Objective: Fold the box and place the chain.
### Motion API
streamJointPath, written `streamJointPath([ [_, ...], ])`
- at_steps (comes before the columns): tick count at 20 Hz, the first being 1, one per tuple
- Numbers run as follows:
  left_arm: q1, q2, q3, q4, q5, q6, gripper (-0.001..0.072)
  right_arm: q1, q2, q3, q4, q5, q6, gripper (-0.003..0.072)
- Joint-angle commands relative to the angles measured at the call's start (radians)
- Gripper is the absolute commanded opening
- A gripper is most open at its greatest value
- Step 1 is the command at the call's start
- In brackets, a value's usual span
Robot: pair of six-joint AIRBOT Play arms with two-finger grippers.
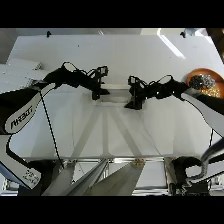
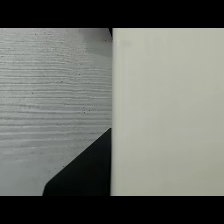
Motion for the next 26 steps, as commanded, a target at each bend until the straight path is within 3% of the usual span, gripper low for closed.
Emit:
streamJointPath([
  [1, 0.0, 0.001, 0.0, 0.0, -0.001, 0.001, 0.0015, 0.0, -0.006, 0.01, 0.051, 0.005, -0.04, 0.0693],
  [26, 0.0, 0.001, 0.0, 0.0, -0.001, 0.001, 0.0015, 0.003, -0.026, 0.018, 0.023, 0.108, -0.06, 0.0685],
])
